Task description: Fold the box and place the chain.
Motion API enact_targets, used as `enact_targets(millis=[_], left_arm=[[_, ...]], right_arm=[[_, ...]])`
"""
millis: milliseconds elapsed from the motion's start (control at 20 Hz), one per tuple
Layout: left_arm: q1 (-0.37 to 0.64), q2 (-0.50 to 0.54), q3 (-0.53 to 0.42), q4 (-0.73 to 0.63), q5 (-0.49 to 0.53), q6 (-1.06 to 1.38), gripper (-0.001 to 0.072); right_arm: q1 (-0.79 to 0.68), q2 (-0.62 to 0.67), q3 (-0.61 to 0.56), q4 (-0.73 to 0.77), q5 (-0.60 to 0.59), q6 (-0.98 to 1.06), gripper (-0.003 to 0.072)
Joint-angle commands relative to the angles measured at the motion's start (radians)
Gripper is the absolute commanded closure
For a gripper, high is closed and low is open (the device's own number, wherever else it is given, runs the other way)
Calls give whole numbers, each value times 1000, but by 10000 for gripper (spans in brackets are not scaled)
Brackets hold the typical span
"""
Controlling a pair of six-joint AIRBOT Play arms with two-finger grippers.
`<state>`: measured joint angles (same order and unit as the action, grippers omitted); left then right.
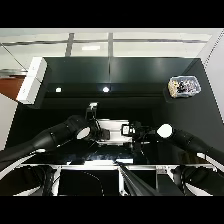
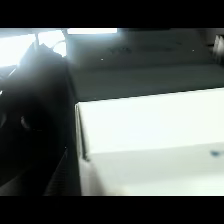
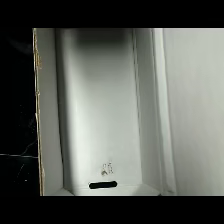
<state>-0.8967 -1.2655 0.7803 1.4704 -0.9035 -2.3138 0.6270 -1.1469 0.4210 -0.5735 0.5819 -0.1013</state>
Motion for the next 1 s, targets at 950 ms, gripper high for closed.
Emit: enact_targets(millis=[950], left_arm=[[-10, -75, 104, 51, -75, -26, 359]], right_arm=[[0, 0, 1, 0, 0, 0, 211]])
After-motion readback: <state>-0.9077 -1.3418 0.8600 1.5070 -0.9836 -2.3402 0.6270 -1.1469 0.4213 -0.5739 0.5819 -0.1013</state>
